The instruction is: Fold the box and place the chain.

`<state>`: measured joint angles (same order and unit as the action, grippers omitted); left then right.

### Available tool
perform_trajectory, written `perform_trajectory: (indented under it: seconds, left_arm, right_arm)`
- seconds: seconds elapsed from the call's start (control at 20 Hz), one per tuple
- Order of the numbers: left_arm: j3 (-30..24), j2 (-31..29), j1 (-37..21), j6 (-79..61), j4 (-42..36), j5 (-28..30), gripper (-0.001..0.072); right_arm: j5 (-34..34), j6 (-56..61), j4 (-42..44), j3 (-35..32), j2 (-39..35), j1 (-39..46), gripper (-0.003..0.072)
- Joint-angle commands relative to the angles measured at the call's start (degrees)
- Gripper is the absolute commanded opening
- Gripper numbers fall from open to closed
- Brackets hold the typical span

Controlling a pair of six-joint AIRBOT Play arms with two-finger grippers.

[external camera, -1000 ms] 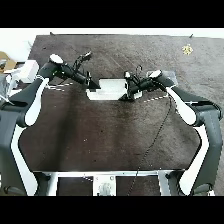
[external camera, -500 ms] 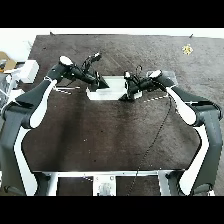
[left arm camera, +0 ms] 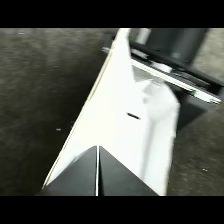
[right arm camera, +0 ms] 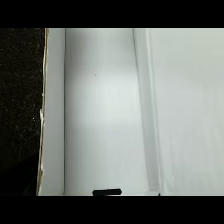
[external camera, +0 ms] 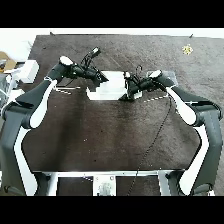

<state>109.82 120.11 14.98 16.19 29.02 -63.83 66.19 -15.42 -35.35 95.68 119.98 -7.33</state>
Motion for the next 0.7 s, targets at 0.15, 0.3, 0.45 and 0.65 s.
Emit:
perform_trajectory:
  seconds: [0.15,0.3,0.45,0.65]
  left_arm:
    - [0.00,1.25,-0.02,4.90,6.21,5.88,0.0012]
    - [0.00,3.52,-0.02,4.87,6.56,5.68,0.0012]
    - [0.00,3.96,0.00,4.85,6.54,4.37,0.0012]
    - [0.00,3.93,0.09,4.81,6.60,2.67,0.0013]
  right_arm:
    - [0.02,0.00,0.00,0.04,0.02,0.02,0.0487]
    - [0.02,0.00,0.00,0.04,0.02,0.02,0.0486]
    - [0.02,0.00,0.00,0.04,0.02,0.02,0.0486]
    - [0.02,0.00,0.00,0.04,0.02,0.02,0.0487]
